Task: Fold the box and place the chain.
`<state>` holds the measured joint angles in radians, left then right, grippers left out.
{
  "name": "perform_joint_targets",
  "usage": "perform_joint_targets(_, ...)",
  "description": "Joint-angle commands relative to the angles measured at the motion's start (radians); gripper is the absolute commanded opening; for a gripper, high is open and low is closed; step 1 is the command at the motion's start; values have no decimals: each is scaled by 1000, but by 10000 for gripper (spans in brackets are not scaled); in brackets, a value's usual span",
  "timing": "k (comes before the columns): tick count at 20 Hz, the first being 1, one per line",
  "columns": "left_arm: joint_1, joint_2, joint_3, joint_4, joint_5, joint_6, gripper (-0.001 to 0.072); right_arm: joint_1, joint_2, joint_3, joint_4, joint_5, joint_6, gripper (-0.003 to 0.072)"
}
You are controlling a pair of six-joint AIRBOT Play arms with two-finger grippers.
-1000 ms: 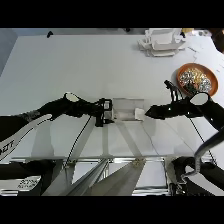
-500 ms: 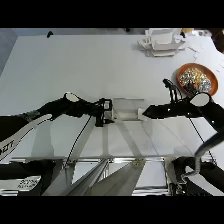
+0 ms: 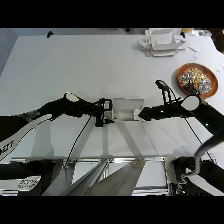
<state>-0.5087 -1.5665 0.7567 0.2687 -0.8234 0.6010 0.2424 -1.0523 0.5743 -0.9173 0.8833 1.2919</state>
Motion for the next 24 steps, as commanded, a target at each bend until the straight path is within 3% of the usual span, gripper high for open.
perform_joint_targets(1,0,0,0,0,0,0,138,87,-2,28,-143,-46,186,403)
perform_joint_targets(7,0,0,0,0,0,0,138,182,-29,87,-286,-33,477,398)
perform_joint_targets(13,0,0,0,0,0,0,138,273,-57,123,-440,-27,719,331)
perform_joint_targets(24,0,0,0,0,0,0,138,396,-161,230,-604,71,939,308)
